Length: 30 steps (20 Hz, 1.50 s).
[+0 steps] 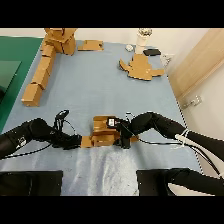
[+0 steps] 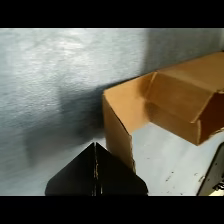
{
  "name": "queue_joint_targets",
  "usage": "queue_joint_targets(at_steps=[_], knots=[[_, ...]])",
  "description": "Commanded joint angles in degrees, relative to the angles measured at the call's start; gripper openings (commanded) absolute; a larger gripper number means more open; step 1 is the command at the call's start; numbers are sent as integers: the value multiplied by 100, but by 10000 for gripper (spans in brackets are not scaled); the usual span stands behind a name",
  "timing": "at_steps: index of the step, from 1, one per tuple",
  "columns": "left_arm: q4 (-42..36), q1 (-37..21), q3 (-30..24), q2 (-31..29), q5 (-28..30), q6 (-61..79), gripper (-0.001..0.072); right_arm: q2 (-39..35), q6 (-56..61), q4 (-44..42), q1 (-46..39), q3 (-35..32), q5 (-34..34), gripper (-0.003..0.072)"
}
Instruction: Fold the box.
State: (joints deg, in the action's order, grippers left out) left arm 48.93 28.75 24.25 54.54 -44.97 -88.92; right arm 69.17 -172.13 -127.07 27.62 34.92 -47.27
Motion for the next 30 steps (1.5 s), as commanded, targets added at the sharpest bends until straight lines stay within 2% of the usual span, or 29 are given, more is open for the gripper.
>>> queue_joint_targets(at_steps=[1,4,8,12,13,14,19,20,21,22,26,30], knots=[[-308,127,0,-146,149,66,10,4,2,0,0,0,0,401],[-555,129,26,-326,186,144,11,4,2,0,0,0,0,401],[-1429,127,83,-321,409,927,14,4,2,0,0,0,0,401],[-1403,85,251,-321,411,938,28,4,2,0,0,0,2,401],[-1403,79,258,-321,415,942,255,4,2,0,0,0,0,401],[-1408,81,258,-319,442,944,330,4,2,0,0,0,2,401],[-1427,85,258,-306,494,944,333,4,2,2,0,0,2,401],[-1451,96,258,-304,494,946,402,4,2,2,0,0,0,401],[-1532,114,258,-304,501,949,504,4,2,2,0,0,0,401],[-1547,129,258,-304,542,962,527,4,2,2,0,0,2,401],[-1550,127,258,-245,754,964,527,4,2,2,0,0,0,401],[-1550,127,258,-166,710,964,527,4,2,2,0,0,0,401]])
